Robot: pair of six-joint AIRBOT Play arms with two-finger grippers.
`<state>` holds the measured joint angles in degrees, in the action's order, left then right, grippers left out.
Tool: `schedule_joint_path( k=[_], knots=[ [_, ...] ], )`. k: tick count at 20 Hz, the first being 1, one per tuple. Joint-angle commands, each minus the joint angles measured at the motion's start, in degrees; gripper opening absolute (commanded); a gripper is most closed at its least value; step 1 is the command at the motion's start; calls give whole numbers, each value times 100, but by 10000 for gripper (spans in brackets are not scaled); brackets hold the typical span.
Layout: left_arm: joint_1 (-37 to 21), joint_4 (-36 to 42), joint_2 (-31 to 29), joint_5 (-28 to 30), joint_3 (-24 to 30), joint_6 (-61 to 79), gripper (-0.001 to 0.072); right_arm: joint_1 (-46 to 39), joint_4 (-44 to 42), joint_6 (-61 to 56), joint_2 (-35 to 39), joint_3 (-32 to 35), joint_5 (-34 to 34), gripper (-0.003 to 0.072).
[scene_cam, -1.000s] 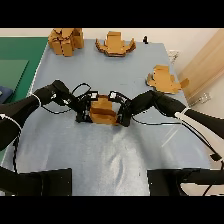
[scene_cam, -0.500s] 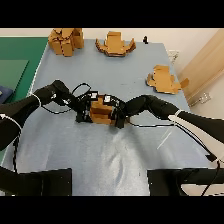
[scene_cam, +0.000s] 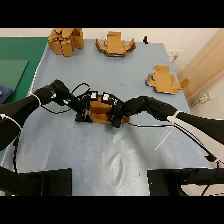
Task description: Fold the box.
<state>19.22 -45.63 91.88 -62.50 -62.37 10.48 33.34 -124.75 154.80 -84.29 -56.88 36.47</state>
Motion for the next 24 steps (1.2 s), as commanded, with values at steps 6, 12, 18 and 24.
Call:
schedule_joint_path(
  k=[6, 12, 18, 24],
  knots=[
    [-4, 0, 0, -13, 0, 0, 19, -68, 522, -898, 136, 0, 380, 10],
    [-4, -2, 0, -15, 2, -4, 18, -796, 1327, -3021, 955, 7, 1364, 8],
    [-4, -2, 0, -15, 0, -4, 19, -2492, -101, -4522, 1032, 608, 1858, 8],
    [-2, 0, 0, -11, 0, -2, 19, -2111, -1051, -4247, 7, 741, 1639, 8]
  ],
)
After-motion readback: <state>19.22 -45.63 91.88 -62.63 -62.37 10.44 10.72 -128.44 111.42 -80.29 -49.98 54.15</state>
